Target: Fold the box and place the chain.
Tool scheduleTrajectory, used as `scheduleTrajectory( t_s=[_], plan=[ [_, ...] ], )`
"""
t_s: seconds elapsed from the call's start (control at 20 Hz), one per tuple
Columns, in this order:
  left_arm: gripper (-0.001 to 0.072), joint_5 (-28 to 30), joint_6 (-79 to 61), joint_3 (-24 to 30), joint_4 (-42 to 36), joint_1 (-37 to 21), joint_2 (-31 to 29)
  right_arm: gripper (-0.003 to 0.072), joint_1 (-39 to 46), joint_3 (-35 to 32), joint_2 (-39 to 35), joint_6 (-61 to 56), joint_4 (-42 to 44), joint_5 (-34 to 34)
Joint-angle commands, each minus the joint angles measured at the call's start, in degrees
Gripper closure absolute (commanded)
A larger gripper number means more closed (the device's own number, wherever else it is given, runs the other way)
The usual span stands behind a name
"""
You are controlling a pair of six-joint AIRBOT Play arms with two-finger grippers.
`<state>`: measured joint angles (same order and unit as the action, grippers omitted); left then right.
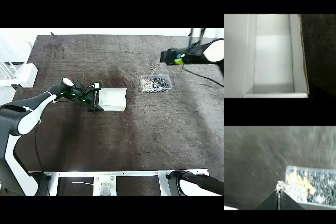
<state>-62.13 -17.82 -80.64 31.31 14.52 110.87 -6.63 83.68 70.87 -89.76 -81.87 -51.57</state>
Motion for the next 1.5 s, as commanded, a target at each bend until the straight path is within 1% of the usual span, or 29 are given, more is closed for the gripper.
scheduleTrajectory(
  t_s=[0.0,0.15,0.35,0.5,0.55,0.7,0.85,1.1,1.25,1.4,1.45],
  plan=[
    [0.0183,0.0,0.0,0.0,0.0,0.0,0.0,0.0677,-3.1,0.0,-9.8,1.6,0.0,1.0],
    [0.0183,0.0,0.0,0.0,0.0,0.0,0.0,0.0677,-6.7,0.0,-13.5,1.6,0.0,0.3],
    [0.0182,0.0,0.0,0.0,0.0,0.0,0.0,0.0677,-12.7,-0.3,-13.9,1.6,0.0,-2.5],
    [0.0183,0.0,0.0,0.0,0.0,0.0,0.0,0.0677,-17.2,-2.2,-13.9,0.8,0.7,-2.6],
    [0.0183,0.0,0.0,0.0,0.0,0.0,0.0,0.0677,-18.6,-3.3,-13.9,0.7,1.6,-1.5],
    [0.0183,0.0,0.0,0.0,0.0,0.0,0.0,0.0677,-21.3,-6.7,-13.6,-0.1,2.9,5.0],
    [0.0183,0.0,0.0,0.0,0.0,0.0,0.0,0.0677,-21.9,-8.7,-12.0,-0.2,4.0,8.2],
    [0.0182,0.0,0.0,0.0,0.0,0.0,0.0,0.0677,-22.3,-10.5,-7.2,-0.6,5.4,8.7],
    [0.0183,0.0,0.0,0.0,0.0,0.0,0.0,0.0677,-22.3,-12.4,-3.0,-0.6,6.6,9.4],
    [0.0183,0.0,0.0,0.0,0.0,0.0,0.0,0.0677,-23.7,-14.5,1.7,-0.6,7.6,14.6],
    [0.0183,0.0,0.0,0.0,0.0,0.0,0.0,0.0677,-24.2,-14.9,3.3,-0.6,7.7,15.0]
  ],
)
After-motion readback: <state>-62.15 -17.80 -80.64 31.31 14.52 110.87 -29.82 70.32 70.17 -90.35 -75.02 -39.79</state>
